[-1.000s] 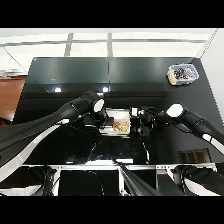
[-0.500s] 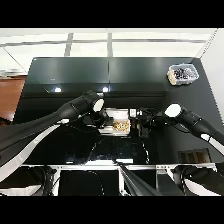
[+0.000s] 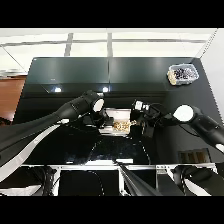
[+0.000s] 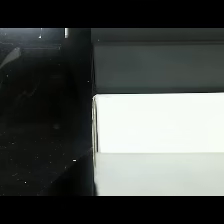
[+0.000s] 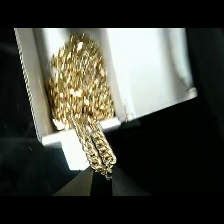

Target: Fold the box and place the chain.

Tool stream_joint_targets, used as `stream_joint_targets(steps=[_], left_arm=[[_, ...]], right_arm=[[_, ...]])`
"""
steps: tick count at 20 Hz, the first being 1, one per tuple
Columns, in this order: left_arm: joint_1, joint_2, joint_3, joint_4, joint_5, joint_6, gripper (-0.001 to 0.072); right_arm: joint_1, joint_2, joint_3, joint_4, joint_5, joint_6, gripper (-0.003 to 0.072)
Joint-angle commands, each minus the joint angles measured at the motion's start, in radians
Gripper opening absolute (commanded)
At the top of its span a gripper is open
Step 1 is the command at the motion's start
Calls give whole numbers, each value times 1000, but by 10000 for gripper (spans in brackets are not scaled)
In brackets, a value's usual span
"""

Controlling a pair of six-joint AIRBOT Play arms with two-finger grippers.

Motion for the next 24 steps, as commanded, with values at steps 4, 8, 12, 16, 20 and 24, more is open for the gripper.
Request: stream_joint_targets(steps=[4, 8, 12, 16, 20, 24], left_arm=[[0, 0, 0, 0, 2, 0, 29], [0, 0, 0, 0, 2, 0, 29], [0, -2, 0, 4, 3, 0, 30], [-1, 6, 0, 5, -27, -8, 51], [-9, 132, 0, 56, -31, -26, 559], [-31, 369, -23, 238, -97, 6, 559]], right_arm=[[21, 81, 2, 554, -77, 130, 283], [-40, 82, 2, 390, -76, 183, 423], [-231, 84, 2, 278, 119, 246, 423], [-347, 84, 2, 262, 263, 251, 423], [-359, 84, 2, 263, 273, 253, 423], [-359, 84, 2, 263, 269, 253, 423]])
